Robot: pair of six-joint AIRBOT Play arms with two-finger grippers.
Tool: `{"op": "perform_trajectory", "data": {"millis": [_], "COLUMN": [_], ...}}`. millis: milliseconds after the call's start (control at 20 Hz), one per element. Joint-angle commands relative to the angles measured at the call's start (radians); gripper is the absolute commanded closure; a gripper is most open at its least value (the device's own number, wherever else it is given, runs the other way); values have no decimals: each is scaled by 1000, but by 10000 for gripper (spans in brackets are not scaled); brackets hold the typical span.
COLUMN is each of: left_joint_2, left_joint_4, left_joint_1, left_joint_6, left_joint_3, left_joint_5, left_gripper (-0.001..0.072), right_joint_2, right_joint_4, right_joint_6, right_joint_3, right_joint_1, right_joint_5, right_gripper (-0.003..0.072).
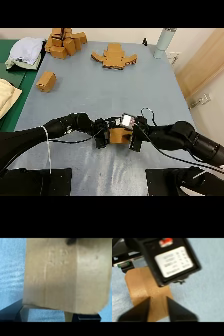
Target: Fold the box.
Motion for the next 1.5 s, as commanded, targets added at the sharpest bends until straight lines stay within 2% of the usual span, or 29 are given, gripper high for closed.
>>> {"op": "perform_trajectory", "data": {"millis": [0,250,350,500,700,1050,1300,1450], "left_joint_2": [-1,-1,-1,-1,-1,-1,-1,-1], "left_joint_4": [0,0,0,0,0,0,0,0], "left_joint_1": [0,0,0,0,0,0,0,0], "left_joint_6": [0,0,0,0,0,0,0,0], "left_joint_3": [0,0,0,0,0,0,0,0], "left_joint_5": [0,0,0,0,0,0,0,0], "left_gripper": [331,331,331,331,331,331,331,331], "right_joint_2": [16,11,1,-20,-59,-84,-82,-82], "right_joint_4": [-85,-63,-8,55,67,-29,-100,-291], "right_joint_6": [-3,-89,-156,-244,-255,-222,-151,53], "right_joint_3": [-43,-43,-43,-43,-43,-43,-44,-50], "right_joint_1": [50,54,54,55,72,72,96,162], "right_joint_5": [77,77,79,79,82,161,164,165], "right_gripper": [235,233,162,162,162,178,187,187]}}
